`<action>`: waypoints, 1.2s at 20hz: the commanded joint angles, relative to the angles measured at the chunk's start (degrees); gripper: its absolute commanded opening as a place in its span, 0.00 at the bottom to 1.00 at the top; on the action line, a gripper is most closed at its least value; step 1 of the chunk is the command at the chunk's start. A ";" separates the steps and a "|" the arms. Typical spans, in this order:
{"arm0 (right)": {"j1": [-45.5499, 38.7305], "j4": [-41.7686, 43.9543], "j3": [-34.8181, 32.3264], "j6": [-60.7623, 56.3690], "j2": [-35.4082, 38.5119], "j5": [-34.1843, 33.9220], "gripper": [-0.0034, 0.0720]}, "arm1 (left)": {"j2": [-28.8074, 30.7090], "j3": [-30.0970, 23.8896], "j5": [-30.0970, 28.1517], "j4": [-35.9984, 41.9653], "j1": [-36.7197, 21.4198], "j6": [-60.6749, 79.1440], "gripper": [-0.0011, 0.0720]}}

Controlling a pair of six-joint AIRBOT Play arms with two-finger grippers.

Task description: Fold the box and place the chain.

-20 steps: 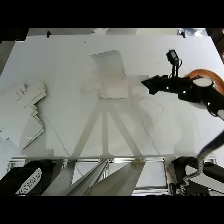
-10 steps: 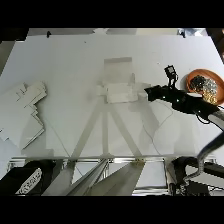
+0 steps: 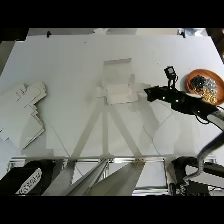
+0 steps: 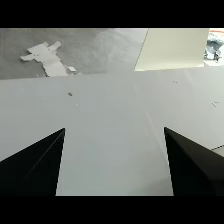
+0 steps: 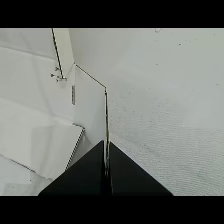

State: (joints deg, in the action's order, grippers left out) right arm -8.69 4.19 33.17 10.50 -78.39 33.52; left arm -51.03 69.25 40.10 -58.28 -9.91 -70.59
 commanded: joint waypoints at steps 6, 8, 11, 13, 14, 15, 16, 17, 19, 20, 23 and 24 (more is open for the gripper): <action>-0.02 0.15 -0.02 0.09 -0.07 0.13 0.06 | 0.00 0.04 -0.61 -0.02 0.02 -0.02 0.97; -0.02 0.13 -0.02 0.09 -0.04 0.13 0.06 | -0.26 0.04 -2.51 -0.02 0.02 -0.50 0.97; -0.02 0.13 -0.02 0.09 -0.07 0.13 0.06 | -1.75 0.04 -2.23 0.13 0.09 -0.42 0.96; 0.00 0.13 -0.02 0.09 -0.07 0.13 0.06 | -4.85 0.04 -1.11 1.53 0.13 1.86 0.96; 0.00 0.13 -0.02 0.09 -0.04 0.13 0.06 | -7.23 0.04 -0.70 1.79 0.90 5.22 0.95; 0.00 0.13 -0.02 0.09 -0.04 0.13 0.06 | -10.10 0.04 -0.55 2.89 1.90 7.23 0.86; -0.02 0.13 -0.02 0.09 -0.04 0.13 0.06 | -13.55 0.07 -0.50 5.70 3.39 10.38 0.80; 0.00 0.13 -0.02 0.09 -0.04 0.13 0.06 | -17.31 0.26 -0.07 9.31 5.03 16.17 0.81; -0.02 0.13 -0.02 0.09 -0.04 0.13 0.06 | -25.46 3.19 4.76 14.82 8.02 26.51 0.81; 0.00 0.13 -0.02 0.09 -0.04 0.13 0.06 | -30.36 6.10 8.59 16.55 9.38 30.47 0.81; -0.02 0.15 -0.02 0.09 -0.07 0.13 0.06 | -44.92 17.38 20.28 17.31 12.00 31.32 0.92; 0.00 0.15 -0.02 0.09 -0.07 0.13 0.06 | -49.35 20.85 24.00 17.31 12.66 30.95 0.96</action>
